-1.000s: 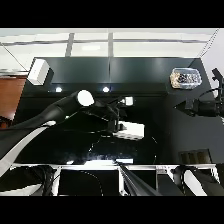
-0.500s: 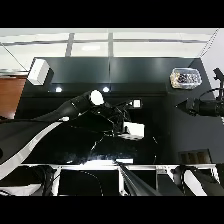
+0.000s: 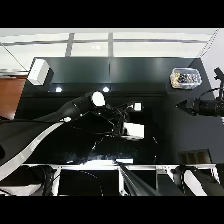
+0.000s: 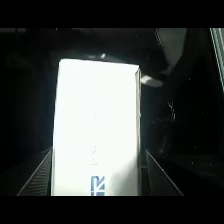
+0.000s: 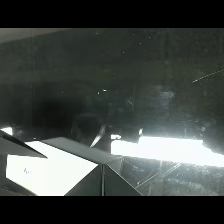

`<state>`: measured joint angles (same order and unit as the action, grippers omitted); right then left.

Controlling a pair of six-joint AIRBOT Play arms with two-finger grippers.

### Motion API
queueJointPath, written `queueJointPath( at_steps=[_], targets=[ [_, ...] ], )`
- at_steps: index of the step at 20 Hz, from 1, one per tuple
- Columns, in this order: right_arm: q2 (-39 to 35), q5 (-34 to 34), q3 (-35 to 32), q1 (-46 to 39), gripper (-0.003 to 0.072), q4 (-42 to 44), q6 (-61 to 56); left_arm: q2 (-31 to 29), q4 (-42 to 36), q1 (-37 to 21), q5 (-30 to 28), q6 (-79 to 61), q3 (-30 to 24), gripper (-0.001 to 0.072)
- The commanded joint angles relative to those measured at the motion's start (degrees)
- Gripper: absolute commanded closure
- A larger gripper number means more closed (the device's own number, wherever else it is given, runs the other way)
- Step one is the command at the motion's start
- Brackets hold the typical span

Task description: Fold the box and place the chain.

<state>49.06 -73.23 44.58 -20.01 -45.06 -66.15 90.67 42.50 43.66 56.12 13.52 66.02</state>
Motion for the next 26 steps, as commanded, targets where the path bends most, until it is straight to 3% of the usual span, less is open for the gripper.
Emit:
queueJointPath(
  at_steps=[1, 10, 17, 18, 19, 20, 23, 26],
  targets=[
    [0.0, 0.0, 0.0, 0.0, 0.0677, 0.0, 0.0, 0.4, 1.0, 0.6, -0.2, 0.0, 0.0, 0.0006],
    [0.0, 0.0, 0.0, 0.0, 0.0677, 0.0, 0.0, 0.9, 4.0, 1.8, -1.7, 0.0, 0.0, 0.0005],
    [0.0, 0.2, 0.0, 0.0, 0.0677, 0.0, 0.0, 3.5, 11.3, 5.1, -4.9, -1.3, 0.0, 0.0021],
    [0.0, 0.2, 0.0, 0.0, 0.0677, 0.0, 0.0, 3.3, 11.3, 5.3, -4.9, -1.0, 0.1, 0.0156],
    [0.0, 0.1, 0.0, 0.0, 0.0677, 0.0, 0.0, 3.0, 11.3, 5.2, -4.4, -1.0, 0.1, 0.0358],
    [0.0, 0.0, 0.0, 0.0, 0.0677, 0.0, 0.0, 2.3, 11.5, 4.9, -4.4, -1.0, 0.1, 0.0422],
    [0.0, 0.0, 0.0, 0.0, 0.0677, 0.0, 0.0, -1.0, 13.4, 1.8, -4.3, 5.5, 0.1, 0.0422],
    [0.0, 0.1, 0.0, 0.0, 0.0677, 0.0, 0.0, -3.9, 21.9, -6.1, -1.0, 19.5, 0.0, 0.0421]
  ],
)
